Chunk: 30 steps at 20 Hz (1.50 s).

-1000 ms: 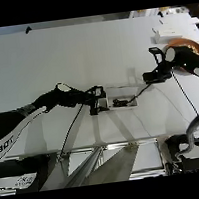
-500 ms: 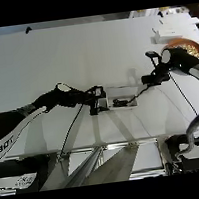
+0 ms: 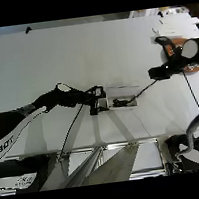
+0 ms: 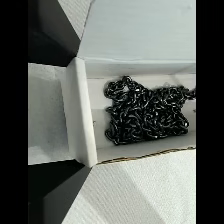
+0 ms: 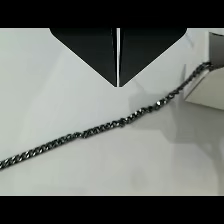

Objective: Fold the box and place the chain.

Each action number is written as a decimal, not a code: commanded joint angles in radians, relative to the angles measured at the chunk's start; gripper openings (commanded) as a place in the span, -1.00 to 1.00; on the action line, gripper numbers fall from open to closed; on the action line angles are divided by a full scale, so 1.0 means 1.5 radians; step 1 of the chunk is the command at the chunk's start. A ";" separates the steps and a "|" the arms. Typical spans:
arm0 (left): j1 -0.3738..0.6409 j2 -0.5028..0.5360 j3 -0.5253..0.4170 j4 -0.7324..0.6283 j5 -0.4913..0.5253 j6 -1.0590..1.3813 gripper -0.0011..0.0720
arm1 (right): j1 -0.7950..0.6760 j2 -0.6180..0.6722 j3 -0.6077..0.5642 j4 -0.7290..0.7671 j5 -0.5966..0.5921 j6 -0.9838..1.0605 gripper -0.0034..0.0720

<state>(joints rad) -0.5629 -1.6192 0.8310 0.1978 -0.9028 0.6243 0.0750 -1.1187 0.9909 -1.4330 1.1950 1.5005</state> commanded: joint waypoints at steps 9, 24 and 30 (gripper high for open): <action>0.000 0.000 0.000 0.000 0.000 0.000 -0.69 | 0.000 -0.066 0.001 -0.053 -0.119 0.026 0.53; 0.000 0.000 0.000 0.000 0.000 0.000 -0.69 | -0.047 -0.255 0.001 -0.049 -0.101 0.046 -0.12; 0.000 0.000 0.000 0.000 0.000 0.000 -0.69 | -0.047 -0.270 0.000 -0.049 -0.071 0.041 -0.62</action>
<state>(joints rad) -0.5629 -1.6192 0.8310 0.1978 -0.9024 0.6243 0.0036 -1.5063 0.9928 -1.5192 1.0554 1.5696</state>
